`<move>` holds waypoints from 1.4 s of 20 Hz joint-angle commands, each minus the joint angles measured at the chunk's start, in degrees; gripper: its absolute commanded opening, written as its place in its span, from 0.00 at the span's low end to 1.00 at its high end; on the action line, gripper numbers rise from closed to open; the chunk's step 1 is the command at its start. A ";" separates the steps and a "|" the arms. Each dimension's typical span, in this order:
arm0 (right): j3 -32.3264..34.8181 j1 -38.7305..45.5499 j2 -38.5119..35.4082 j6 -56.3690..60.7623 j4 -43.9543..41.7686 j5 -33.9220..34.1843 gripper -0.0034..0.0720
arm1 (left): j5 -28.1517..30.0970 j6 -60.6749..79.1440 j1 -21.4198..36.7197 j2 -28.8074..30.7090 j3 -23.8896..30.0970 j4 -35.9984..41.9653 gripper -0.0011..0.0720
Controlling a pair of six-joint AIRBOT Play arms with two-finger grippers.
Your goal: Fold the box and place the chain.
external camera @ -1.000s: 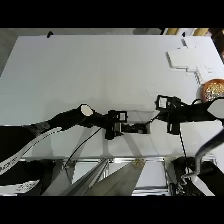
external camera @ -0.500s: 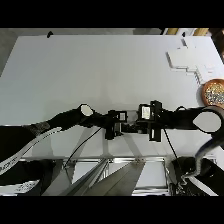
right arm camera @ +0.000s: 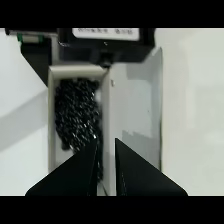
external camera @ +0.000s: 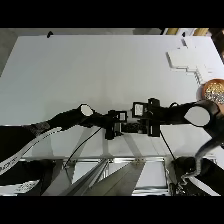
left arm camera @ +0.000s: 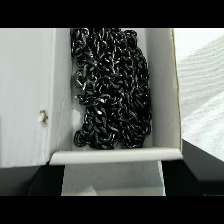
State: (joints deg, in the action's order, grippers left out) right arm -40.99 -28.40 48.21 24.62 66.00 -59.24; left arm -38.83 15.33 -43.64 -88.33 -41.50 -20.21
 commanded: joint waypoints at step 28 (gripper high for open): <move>-0.61 2.69 9.66 -1.16 -7.48 -5.62 0.42 | 0.02 0.02 -0.02 0.04 -0.04 -0.02 0.41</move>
State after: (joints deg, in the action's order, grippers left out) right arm -42.96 -25.54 58.41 23.55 58.22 -66.32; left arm -38.83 15.33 -43.64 -88.33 -41.50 -20.21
